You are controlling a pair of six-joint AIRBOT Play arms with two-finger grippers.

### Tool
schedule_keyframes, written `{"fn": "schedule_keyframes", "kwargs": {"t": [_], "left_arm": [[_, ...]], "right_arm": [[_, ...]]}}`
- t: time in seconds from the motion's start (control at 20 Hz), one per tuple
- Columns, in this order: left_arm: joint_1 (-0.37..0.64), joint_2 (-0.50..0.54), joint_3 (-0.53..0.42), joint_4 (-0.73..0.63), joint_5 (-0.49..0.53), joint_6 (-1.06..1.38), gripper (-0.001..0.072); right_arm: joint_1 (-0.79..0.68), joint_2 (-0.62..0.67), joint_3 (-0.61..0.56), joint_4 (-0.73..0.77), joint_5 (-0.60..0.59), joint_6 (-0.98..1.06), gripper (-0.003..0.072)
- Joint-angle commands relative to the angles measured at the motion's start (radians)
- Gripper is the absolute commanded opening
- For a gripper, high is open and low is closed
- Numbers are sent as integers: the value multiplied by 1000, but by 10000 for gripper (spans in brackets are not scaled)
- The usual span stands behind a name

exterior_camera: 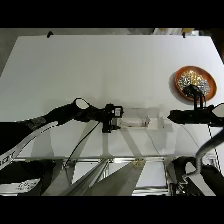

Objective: Fold the box and place the chain.

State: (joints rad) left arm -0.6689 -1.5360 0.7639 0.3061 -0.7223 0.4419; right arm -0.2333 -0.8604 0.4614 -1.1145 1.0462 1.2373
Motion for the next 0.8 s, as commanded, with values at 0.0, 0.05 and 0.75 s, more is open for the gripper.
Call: {"fn": "schedule_keyframes", "kwargs": {"t": [0.0, 0.05, 0.75], "left_arm": [[0, 1, 0, 0, 0, 0, 150], [0, 1, 0, 0, 0, 0, 150], [0, 1, 0, 0, 0, 0, 150]], "right_arm": [[-5, -2, -5, -143, 17, 103, 13], [-5, -4, -7, -139, 16, 116, 13], [-2, -171, -79, 300, -19, -113, 13]]}}
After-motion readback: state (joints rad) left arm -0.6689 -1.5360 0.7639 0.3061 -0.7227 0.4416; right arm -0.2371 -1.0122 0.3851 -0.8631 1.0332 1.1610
